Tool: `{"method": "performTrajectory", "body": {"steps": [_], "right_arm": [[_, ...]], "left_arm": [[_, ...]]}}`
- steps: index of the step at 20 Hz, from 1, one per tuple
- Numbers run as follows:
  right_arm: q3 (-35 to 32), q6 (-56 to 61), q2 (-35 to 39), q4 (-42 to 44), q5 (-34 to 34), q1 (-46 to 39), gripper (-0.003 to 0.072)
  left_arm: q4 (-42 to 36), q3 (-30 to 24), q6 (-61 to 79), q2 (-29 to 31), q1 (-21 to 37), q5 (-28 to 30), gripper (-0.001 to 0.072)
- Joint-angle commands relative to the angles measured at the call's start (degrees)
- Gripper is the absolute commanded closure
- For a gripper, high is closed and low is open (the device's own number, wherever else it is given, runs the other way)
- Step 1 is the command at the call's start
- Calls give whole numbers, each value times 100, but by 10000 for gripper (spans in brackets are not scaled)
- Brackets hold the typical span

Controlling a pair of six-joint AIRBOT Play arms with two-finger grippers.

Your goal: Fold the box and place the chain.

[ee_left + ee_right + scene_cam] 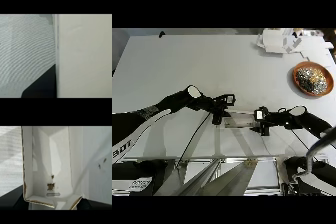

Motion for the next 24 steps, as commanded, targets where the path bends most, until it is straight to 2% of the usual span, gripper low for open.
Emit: {"method": "performTrajectory", "body": {"steps": [1, 15, 16, 18, 19, 21, 24], "right_arm": [[4, 2, 7, 2, -15, -2, 271], [4, 2, 7, 0, -15, -2, 271], [4, 2, 7, 2, -15, -2, 271], [4, 2, 7, 2, -15, -2, 271], [4, 2, 7, 2, -15, -2, 271], [4, 2, 7, 2, -15, -2, 271], [4, 2, 7, 0, -15, -2, 271]], "left_arm": [[2, 0, 0, -4, -2, -9, 698], [2, 0, -42, 11, 2, -140, 698], [4, 0, -39, 59, 4, -144, 667], [24, 0, -87, 249, 11, -140, 238], [61, 0, -282, 389, 22, -138, 143], [407, 0, -793, 732, 70, -232, 133], [1589, 0, -1954, 1279, 122, -413, 134]]}}
